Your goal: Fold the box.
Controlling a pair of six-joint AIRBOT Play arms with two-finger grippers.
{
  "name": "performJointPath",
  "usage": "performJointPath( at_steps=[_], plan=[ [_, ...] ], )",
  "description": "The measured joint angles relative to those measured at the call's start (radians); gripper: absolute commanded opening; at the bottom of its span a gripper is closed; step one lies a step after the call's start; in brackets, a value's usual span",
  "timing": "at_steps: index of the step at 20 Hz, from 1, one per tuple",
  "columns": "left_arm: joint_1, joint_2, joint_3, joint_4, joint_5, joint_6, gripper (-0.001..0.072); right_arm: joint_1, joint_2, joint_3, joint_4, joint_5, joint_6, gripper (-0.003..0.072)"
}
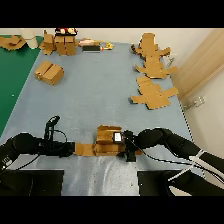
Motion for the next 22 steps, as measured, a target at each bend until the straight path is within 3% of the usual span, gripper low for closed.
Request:
performJointPath(
  at_steps=[4,11,14,16,19,22],
  plan=[
    [-0.036,-0.030,-0.022,-0.186,0.061,0.114,0.0012,0.000,0.000,0.000,0.000,0.000,0.000,0.0438],
    [-0.175,-0.090,-0.026,-0.325,0.194,0.187,0.0009,-0.001,0.000,0.000,-0.005,-0.005,0.002,0.0439],
    [-0.242,-0.096,0.001,-0.437,0.196,0.204,0.0009,-0.001,0.000,0.000,-0.005,-0.006,-0.001,0.0438],
    [-0.267,-0.099,0.013,-0.429,0.241,0.193,0.0008,-0.001,0.000,0.000,-0.004,-0.006,0.000,0.0438],
    [-0.280,-0.092,0.020,-0.372,0.230,0.126,0.0009,-0.001,0.000,0.000,-0.003,-0.005,-0.001,0.0438],
    [-0.284,-0.043,0.025,-0.240,0.210,-0.003,0.0009,-0.001,0.000,0.000,-0.002,-0.004,0.000,0.0438]
  ],
)
